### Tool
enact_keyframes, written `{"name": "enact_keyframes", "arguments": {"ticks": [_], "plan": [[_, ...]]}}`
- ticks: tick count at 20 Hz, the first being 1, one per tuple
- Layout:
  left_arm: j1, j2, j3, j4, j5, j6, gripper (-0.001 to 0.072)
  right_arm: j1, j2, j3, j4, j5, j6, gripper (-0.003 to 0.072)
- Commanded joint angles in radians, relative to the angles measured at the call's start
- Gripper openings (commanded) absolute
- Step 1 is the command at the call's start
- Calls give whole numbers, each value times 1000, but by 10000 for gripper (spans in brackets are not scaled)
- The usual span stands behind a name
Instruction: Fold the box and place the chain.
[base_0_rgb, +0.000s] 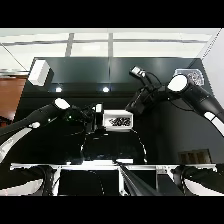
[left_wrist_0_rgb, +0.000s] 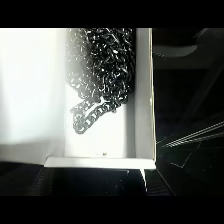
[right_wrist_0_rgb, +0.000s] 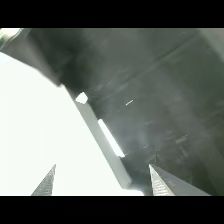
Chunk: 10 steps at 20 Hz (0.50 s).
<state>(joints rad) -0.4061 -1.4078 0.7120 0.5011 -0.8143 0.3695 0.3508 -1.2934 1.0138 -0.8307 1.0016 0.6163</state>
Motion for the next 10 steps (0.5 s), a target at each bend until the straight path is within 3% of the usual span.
{"name": "enact_keyframes", "arguments": {"ticks": [1, 10], "plan": [[-1, -1, 0, 0, 0, 0, 423, 42, 13, -27, -37, 86, -155, 720], [-14, -1, 0, 23, 2, 0, 423, 92, 12, -32, -36, 90, -251, 720]]}}
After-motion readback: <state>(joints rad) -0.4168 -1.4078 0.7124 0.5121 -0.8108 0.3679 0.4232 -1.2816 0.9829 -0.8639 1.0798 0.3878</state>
